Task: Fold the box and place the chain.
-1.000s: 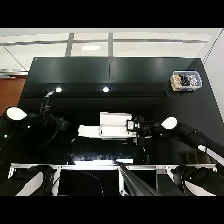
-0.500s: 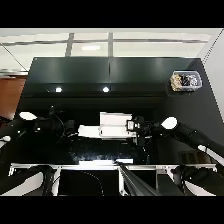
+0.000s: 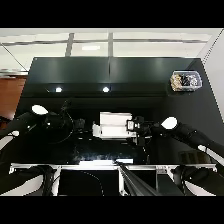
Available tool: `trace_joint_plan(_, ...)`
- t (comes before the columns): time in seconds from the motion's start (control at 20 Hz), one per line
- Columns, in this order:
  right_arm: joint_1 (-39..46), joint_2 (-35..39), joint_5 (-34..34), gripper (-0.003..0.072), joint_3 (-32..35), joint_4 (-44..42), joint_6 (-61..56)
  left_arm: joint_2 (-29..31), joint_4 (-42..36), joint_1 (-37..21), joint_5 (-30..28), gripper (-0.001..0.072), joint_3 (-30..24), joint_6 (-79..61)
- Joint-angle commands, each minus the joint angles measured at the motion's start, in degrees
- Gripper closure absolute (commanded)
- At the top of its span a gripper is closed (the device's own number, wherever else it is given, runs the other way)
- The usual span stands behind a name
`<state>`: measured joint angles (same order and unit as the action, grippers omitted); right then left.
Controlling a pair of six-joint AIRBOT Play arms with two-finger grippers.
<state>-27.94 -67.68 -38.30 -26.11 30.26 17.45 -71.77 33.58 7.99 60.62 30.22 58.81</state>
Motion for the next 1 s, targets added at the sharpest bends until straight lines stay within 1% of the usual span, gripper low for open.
trace_joint_plan(0.0,-0.04,-0.02,0.0,0.0152,-0.02,0.0,-0.02,-0.07,0.42,0.39,2.6,0.0157,2.49,-0.63)
trace_joint_plan(0.15,-0.04,-0.02,0.0,0.0151,-0.02,0.0,0.0,0.0,-0.76,0.9,5.42,0.0146,4.42,-0.66)
trace_joint_plan(0.2,-0.04,-0.02,0.0,0.0151,-0.02,0.0,0.0,0.0,-2.12,1.4,5.95,0.0131,4.7,-0.76)
trace_joint_plan(0.25,-0.04,-0.02,0.0,0.0151,-0.02,0.0,0.0,0.0,-3.69,2.34,5.79,0.0131,4.7,-1.27)
trace_joint_plan(0.35,-0.04,-0.02,0.0,0.0152,-0.02,0.0,-0.02,0.0,-4.0,5.14,3.63,0.0131,4.72,-2.27)
trace_joint_plan(0.5,-0.04,-0.02,0.0,0.0151,-0.02,0.0,0.0,0.0,-3.21,9.29,-2.25,0.0131,4.74,1.11)
trace_joint_plan(0.6,-0.04,-0.02,0.0,0.0152,-0.02,0.0,0.0,0.0,0.07,12.09,-6.38,0.0131,5.07,6.4)
trace_joint_plan(0.8,-0.04,-0.02,0.02,0.0152,-0.02,0.0,0.0,0.0,6.73,19.19,-11.61,0.0131,6.69,14.97)
trace_joint_plan(0.85,-0.04,-0.02,0.02,0.0151,-0.02,0.0,0.0,0.0,9.42,21.0,-12.83,0.0131,7.39,18.08)
trace_joint_plan(0.95,-0.04,-0.02,0.02,0.0152,-0.02,0.02,-0.02,0.0,17.38,24.41,-14.56,0.0132,9.4,26.86)
